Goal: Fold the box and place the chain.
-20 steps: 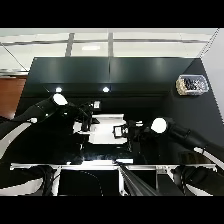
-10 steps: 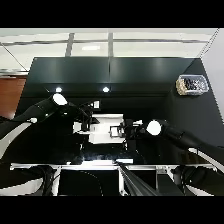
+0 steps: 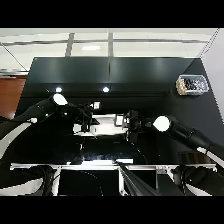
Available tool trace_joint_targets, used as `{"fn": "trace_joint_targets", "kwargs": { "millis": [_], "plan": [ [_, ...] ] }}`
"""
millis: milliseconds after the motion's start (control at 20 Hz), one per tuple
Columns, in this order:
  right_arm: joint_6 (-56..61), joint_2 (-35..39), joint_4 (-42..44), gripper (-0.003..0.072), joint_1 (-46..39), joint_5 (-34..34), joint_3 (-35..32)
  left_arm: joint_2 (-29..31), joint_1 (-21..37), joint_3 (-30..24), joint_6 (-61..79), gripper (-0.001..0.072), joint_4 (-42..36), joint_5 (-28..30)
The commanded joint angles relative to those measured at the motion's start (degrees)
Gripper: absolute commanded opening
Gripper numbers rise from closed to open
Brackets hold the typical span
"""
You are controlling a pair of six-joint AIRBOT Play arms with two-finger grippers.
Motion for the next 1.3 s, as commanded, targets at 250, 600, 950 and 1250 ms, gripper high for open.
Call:
{"fn": "trace_joint_targets", "kwargs": {
  "millis": [250, 600, 950, 1250],
  "plan": [
    [0.6, 0.4, -0.1, 0.0656, -1.3, -1.7, 1.7, 0.0, 0.0, 0.0, 0.0, 0.0027, 0.1, -0.5],
    [0.6, 1.0, 0.0, 0.0656, -7.3, 7.8, 1.8, 0.0, 0.0, 0.0, 0.1, 0.0026, 0.1, -0.4],
    [-3.8, 0.0, 5.0, 0.0656, -8.3, 6.9, 1.8, 0.0, 0.0, 0.0, 0.1, 0.0027, 0.1, -0.4],
    [-15.4, -3.3, 16.2, 0.0656, -8.5, 7.9, 1.8, 0.0, 0.0, 0.0, 0.1, 0.0027, 0.1, -0.4]
  ]
}}
